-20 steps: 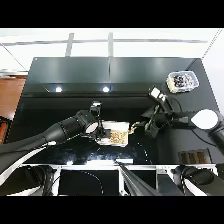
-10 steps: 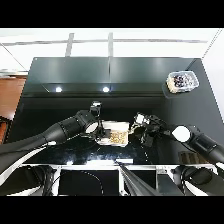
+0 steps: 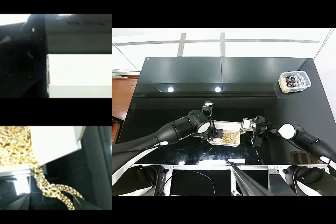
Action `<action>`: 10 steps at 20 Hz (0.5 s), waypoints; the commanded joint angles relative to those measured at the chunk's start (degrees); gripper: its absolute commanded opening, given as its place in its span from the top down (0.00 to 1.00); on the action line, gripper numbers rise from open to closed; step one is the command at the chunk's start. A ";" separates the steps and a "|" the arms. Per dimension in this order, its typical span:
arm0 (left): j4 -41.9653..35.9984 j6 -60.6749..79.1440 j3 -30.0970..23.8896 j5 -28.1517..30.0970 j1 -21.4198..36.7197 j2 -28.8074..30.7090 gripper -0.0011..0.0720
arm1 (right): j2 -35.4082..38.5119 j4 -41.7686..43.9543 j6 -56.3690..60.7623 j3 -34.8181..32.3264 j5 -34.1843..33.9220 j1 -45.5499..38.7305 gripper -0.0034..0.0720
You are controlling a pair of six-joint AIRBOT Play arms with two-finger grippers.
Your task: Fold the box and place the chain.
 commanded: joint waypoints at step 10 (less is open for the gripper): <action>0.02 0.00 -0.02 0.00 0.02 0.04 0.94 | -3.04 4.04 -1.70 0.04 -3.76 0.07 0.86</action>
